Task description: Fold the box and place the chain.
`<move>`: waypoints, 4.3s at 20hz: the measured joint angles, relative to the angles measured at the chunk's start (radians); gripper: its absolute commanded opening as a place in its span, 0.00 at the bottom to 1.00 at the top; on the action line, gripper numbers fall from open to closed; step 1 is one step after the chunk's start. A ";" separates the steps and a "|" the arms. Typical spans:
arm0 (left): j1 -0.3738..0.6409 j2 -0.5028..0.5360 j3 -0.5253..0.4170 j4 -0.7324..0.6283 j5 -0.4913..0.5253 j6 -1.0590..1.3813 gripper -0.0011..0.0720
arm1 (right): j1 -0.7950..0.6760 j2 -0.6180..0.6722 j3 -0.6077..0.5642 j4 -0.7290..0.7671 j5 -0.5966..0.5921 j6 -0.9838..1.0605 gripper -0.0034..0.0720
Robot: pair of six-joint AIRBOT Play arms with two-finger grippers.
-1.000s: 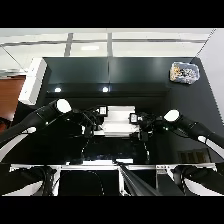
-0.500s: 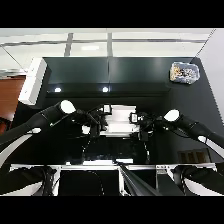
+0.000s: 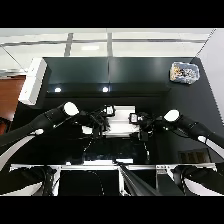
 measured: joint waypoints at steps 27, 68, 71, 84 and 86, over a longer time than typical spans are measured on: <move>0.547 -0.031 -0.174 -0.094 -0.275 -1.006 0.05 | 0.000 0.000 0.000 0.000 0.001 0.000 0.53; -0.101 -0.068 0.224 0.540 -0.205 -1.858 0.49 | 0.000 0.000 0.000 0.000 0.001 0.000 0.53; -0.141 -0.082 0.249 0.637 -0.210 -1.958 0.49 | 0.000 0.000 0.000 0.000 0.000 0.000 0.53; -0.280 -0.172 0.377 0.882 -0.304 -2.285 0.05 | 0.000 0.000 0.000 0.000 -0.002 0.002 0.53; -0.283 -0.173 0.378 0.885 -0.305 -2.297 0.05 | 0.000 0.000 0.000 0.000 -0.002 0.005 0.53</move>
